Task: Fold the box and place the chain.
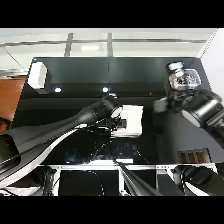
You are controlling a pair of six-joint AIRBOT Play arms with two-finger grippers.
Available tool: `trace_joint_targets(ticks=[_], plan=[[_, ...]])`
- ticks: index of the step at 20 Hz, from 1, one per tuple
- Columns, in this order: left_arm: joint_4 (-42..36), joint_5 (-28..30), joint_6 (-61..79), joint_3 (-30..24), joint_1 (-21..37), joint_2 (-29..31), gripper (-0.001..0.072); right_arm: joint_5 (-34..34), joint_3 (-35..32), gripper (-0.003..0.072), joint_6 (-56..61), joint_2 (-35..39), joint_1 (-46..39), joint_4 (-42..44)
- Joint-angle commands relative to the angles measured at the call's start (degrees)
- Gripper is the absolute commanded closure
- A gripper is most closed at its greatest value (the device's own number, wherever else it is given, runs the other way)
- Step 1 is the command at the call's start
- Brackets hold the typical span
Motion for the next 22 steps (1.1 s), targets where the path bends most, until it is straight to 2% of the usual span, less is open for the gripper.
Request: trace_joint_targets(ticks=[1,2,3,5,7,9,12,15,18,22], plan=[[0.0,0.0,0.0,0.0,0.0,0.0,0.0680,-15.8,-2.9,0.0362,0.9,1.5,-10.4,-11.2],[0.0,0.0,0.0,0.0,0.0,0.0,0.0680,-21.5,-4.2,0.0094,3.1,0.5,-14.8,-9.9],[0.0,0.0,0.0,0.0,0.0,0.0,0.0680,-25.5,-4.7,-0.0023,4.9,-1.8,-19.5,-6.5],[0.0,-0.1,0.0,0.0,0.0,0.0,0.0680,-31.1,-4.1,-0.0021,4.9,-8.4,-27.6,2.8],[0.0,-0.1,0.0,0.0,0.0,0.0,0.0680,-32.2,3.2,-0.0020,3.9,-17.5,-33.0,11.2],[0.0,-0.2,0.0,0.0,0.0,0.0,0.0681,-26.2,15.2,-0.0020,-1.5,-28.0,-35.6,15.2],[0.0,-0.5,0.0,0.0,0.0,0.0,0.0680,-10.0,35.3,-0.0019,-6.1,-44.1,-37.9,19.6],[0.0,-0.4,0.0,0.0,0.0,0.0,0.0681,0.9,50.2,-0.0019,-6.2,-55.9,-39.8,24.8],[0.0,-0.5,0.0,0.0,0.0,0.0,0.0681,4.6,58.1,-0.0018,-6.2,-62.2,-41.3,28.2],[0.1,-0.5,0.0,0.0,0.0,0.0,0.0681,6.3,61.0,-0.0017,-6.1,-65.0,-42.6,29.3]])
